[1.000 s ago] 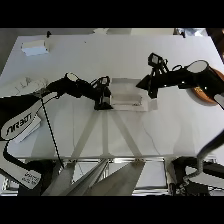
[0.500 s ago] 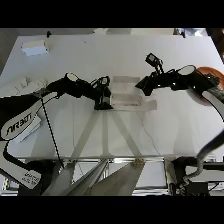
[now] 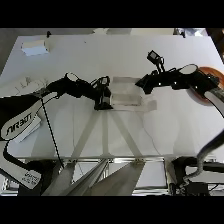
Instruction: Fold the box and place the chain.
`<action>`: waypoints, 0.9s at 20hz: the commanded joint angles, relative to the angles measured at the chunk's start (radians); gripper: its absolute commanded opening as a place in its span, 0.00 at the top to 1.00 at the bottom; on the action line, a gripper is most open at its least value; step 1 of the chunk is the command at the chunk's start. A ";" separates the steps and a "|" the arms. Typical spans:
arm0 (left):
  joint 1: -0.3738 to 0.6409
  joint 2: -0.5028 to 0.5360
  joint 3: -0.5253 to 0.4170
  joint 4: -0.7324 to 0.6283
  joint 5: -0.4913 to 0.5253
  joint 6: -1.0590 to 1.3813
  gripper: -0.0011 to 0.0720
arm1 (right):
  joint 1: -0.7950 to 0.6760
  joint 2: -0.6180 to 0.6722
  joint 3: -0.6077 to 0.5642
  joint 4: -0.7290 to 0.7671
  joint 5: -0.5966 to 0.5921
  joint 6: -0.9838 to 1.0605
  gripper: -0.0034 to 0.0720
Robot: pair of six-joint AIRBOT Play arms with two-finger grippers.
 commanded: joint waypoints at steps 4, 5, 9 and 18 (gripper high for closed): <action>0.000 0.001 0.000 0.000 0.000 0.000 0.60 | 0.000 0.212 0.001 -0.118 0.088 0.025 0.94; 0.000 0.001 0.000 0.000 0.000 0.000 0.60 | 0.000 0.251 0.001 -0.161 0.104 0.051 0.94; 0.000 0.001 0.000 0.000 0.000 0.000 0.60 | 0.000 0.359 0.001 -0.362 0.252 0.083 0.83; 0.000 0.001 0.000 0.000 0.000 0.000 0.60 | 0.001 0.325 -0.001 -0.537 0.295 0.080 0.53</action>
